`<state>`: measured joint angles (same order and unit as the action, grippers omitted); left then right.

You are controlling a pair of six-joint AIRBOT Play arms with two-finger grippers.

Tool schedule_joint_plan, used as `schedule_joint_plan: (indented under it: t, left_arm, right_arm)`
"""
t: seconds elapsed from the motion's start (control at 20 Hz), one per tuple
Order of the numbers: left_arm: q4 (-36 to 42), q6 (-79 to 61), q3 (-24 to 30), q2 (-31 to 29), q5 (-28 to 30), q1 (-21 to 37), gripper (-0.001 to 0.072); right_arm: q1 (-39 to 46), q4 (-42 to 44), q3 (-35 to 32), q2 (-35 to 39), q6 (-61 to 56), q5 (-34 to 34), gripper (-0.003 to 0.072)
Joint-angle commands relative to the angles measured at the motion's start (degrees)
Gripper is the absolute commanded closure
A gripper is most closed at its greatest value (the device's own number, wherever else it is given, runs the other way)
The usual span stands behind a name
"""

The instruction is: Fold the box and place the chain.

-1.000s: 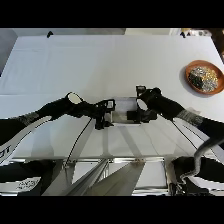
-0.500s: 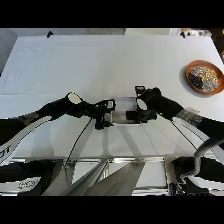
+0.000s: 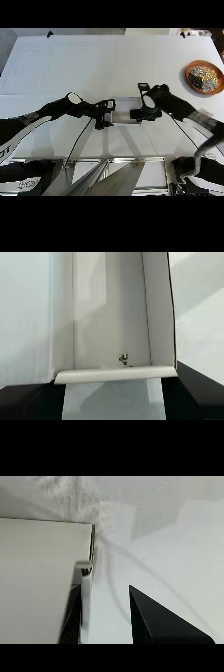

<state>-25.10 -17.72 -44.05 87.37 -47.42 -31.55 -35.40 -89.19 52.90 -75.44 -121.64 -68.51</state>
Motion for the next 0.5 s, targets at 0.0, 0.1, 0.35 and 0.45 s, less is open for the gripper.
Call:
schedule_joint_plan:
  t: [0.0,0.1,0.35,0.45]
  left_arm:
    - [-0.22,-0.07,0.0,-0.02,0.07,0.02,0.0376]
    - [-0.22,-0.07,0.0,-0.02,0.04,0.02,0.0376]
    - [-0.22,-0.07,0.0,-0.02,0.04,0.02,0.0376]
    - [-0.24,-0.07,0.0,-0.02,0.07,0.02,0.0376]
  right_arm:
    - [2.27,0.66,0.11,5.53,8.02,-1.99,0.0359]
    - [3.8,1.18,0.42,10.01,13.49,-3.5,0.0359]
    - [12.92,1.05,7.15,17.86,27.71,-9.79,0.0343]
    - [19.21,0.87,11.52,17.59,30.34,-7.89,0.0349]
